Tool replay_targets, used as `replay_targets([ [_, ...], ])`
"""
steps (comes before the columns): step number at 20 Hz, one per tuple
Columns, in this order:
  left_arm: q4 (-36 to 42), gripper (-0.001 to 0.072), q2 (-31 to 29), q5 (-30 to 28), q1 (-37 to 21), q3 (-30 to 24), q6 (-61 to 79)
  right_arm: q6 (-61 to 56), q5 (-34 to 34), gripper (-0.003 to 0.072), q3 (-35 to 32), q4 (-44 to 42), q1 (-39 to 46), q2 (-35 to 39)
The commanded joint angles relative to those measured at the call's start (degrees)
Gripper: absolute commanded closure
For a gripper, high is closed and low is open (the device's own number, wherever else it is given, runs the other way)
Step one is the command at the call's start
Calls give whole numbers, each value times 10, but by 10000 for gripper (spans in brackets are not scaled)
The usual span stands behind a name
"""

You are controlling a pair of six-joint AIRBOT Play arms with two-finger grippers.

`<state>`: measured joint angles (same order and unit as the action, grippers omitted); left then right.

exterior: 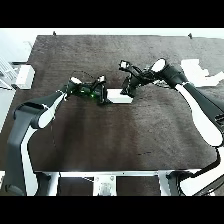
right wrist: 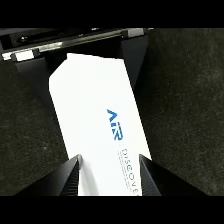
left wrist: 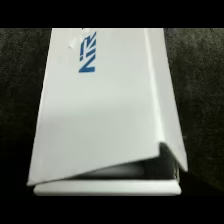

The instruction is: Fold the box and place the chain.

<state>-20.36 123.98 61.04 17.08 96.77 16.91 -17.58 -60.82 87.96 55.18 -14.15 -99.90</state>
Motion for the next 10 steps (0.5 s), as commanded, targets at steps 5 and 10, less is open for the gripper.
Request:
replay_targets([
  [5,0,179,0,0,0,0,0,-22,0,231,-8,10,-21,0],
  [10,0,179,0,0,0,0,0,-26,24,244,-37,21,-22,1],
])
